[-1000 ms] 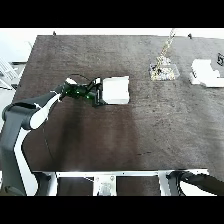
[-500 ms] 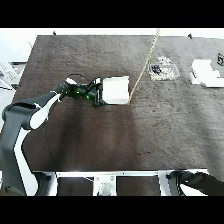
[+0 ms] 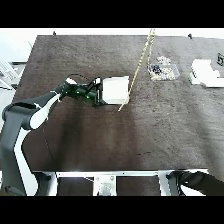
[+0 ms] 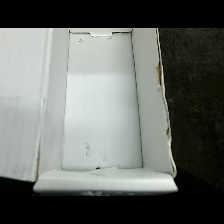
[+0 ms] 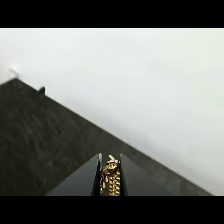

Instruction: Fold the box and place the chain.

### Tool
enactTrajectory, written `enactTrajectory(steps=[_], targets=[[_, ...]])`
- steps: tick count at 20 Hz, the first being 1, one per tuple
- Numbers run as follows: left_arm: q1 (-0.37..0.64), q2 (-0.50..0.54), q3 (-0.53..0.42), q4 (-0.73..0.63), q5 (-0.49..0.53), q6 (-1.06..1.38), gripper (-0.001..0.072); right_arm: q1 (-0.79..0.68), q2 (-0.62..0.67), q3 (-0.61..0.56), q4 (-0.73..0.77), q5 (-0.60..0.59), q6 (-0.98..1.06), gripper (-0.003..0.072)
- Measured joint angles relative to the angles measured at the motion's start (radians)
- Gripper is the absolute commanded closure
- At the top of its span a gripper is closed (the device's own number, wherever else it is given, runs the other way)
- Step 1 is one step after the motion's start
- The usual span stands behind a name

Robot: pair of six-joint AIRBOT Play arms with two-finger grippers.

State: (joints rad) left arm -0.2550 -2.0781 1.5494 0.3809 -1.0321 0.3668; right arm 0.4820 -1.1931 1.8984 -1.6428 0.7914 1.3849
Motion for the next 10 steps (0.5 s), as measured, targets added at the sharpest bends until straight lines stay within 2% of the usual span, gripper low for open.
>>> enactTrajectory(steps=[5, 10], targets=[[0.000, 0.000, 0.000, 0.000, 0.000, 0.000, 0.0239, 0.037, 0.000, 0.005, 0.000, -0.095, -0.025, 0.0679], [0.000, 0.000, 0.000, 0.000, 0.000, 0.000, 0.0239, 0.044, 0.000, 0.013, 0.000, -0.126, -0.031, 0.0679]])
